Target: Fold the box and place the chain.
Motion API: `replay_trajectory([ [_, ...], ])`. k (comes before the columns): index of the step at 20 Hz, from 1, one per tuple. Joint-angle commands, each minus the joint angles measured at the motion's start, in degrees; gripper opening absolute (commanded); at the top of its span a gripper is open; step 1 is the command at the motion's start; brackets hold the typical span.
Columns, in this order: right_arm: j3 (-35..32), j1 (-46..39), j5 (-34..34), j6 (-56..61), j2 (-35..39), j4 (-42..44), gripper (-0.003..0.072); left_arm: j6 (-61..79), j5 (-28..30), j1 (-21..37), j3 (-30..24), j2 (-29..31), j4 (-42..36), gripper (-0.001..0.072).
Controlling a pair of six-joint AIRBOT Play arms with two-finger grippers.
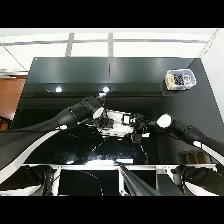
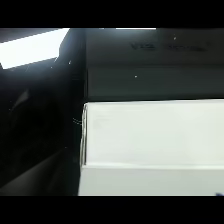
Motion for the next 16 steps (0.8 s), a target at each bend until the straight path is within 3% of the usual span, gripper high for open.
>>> replay_trajectory([
  [1,0.0,0.0,0.0,0.0,0.0,0.0,0.0444,-0.3,0.1,0.0,0.0,0.0,0.2,0.0267],
  [3,0.0,0.0,0.0,0.0,0.0,0.0,0.0444,-0.3,0.3,0.0,0.0,0.0,0.2,0.0056],
  [4,0.0,0.0,0.0,0.0,0.0,0.0,0.0444,-0.3,0.3,0.0,0.0,0.0,0.2,0.003],
  [7,0.0,0.0,0.0,0.0,0.0,0.2,0.0462,-0.3,0.1,0.0,0.0,0.0,0.2,0.0029],
  [8,0.0,0.0,0.8,0.0,0.2,0.6,0.0674,-0.3,0.0,0.0,0.0,0.1,0.2,0.0029],
  [9,0.2,0.0,1.7,0.1,0.7,0.5,0.0717,-0.4,0.0,0.1,0.0,0.2,0.2,0.0029],
  [16,0.2,-0.4,6.6,4.3,9.1,-7.6,0.0717,-4.2,-1.9,0.7,-1.0,1.8,0.2,0.0029],
])
